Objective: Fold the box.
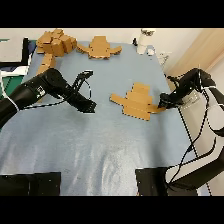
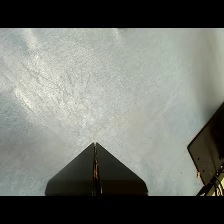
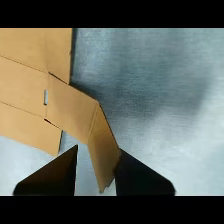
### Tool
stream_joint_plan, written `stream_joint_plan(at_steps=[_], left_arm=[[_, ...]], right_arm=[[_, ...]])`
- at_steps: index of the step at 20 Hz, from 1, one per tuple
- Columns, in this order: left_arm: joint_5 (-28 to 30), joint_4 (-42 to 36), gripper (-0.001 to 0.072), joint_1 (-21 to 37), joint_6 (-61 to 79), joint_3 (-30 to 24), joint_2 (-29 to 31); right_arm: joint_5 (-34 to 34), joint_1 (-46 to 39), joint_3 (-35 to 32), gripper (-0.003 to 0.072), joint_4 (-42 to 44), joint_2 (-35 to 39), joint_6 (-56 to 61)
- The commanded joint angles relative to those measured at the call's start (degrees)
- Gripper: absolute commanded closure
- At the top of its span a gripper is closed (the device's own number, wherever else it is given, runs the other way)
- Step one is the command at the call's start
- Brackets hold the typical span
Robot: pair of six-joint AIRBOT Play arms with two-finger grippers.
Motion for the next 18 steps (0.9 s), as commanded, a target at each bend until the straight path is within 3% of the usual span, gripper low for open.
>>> stream_joint_plan(at_steps=[1,3,4,5,9,13,18], left_arm=[[0.0,0.0,0.0697,0.0,0.0,0.0,0.0],[0.0,0.0,0.0697,0.0,0.0,0.0,0.0],[0.0,0.0,0.0697,0.0,0.0,0.0,0.0],[0.0,0.0,0.0696,0.0,0.0,0.0,0.0],[0.0,0.0,0.0697,0.0,0.0,0.0,0.0],[0.0,0.0,0.0697,0.0,0.0,0.0,0.0],[0.0,0.0,0.0697,0.0,0.0,0.0,0.0]], right_arm=[[-0.3,0.0,0.0,0.0391,3.4,-1.1,0.0],[-0.4,0.4,0.0,0.0450,5.5,-2.0,0.0],[-0.4,0.9,0.0,0.0613,7.1,-2.2,-0.3],[-0.2,1.6,0.0,0.0683,8.6,-2.3,-1.3],[2.5,5.8,0.0,0.0684,12.0,-2.1,-4.0],[-1.7,12.8,0.0,0.0685,14.1,-1.6,-6.4],[-3.8,19.6,-0.1,0.0685,15.9,-0.7,-0.9]])
